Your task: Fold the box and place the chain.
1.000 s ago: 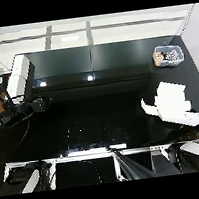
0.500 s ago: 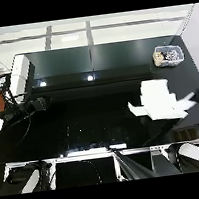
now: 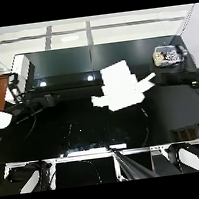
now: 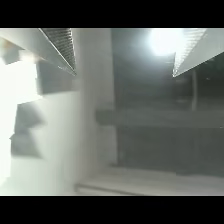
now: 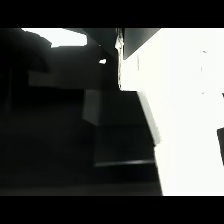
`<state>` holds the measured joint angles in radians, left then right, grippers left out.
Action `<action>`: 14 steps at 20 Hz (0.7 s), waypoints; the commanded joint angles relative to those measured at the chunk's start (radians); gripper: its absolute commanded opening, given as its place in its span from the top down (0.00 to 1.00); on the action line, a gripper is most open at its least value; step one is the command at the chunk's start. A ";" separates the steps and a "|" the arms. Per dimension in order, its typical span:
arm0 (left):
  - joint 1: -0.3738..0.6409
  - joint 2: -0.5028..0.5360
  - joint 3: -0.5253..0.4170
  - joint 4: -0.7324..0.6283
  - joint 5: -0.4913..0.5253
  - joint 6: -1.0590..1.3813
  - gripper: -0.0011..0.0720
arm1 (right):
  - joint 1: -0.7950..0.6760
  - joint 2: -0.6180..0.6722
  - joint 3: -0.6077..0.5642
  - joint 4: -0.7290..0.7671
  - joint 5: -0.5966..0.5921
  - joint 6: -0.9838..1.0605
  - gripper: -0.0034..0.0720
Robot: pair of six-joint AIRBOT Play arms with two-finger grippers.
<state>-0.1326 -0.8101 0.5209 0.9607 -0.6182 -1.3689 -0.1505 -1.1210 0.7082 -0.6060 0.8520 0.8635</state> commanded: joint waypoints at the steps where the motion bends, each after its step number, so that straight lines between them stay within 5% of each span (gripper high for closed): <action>1: -0.112 -0.107 0.037 -0.073 0.017 0.014 0.02 | 0.230 0.010 -0.098 0.111 -0.306 0.005 0.93; 4: -0.154 -0.277 0.141 -0.145 -0.032 0.016 0.02 | 0.338 0.008 -0.136 0.126 -0.409 0.027 0.93; 10: -0.136 -0.623 0.360 -0.430 -0.200 0.254 0.02 | 0.371 0.008 -0.140 0.127 -0.360 0.027 0.93; 14: -0.135 -0.792 0.502 -0.438 -0.268 0.270 0.02 | 0.371 0.008 -0.140 0.127 -0.337 0.027 0.93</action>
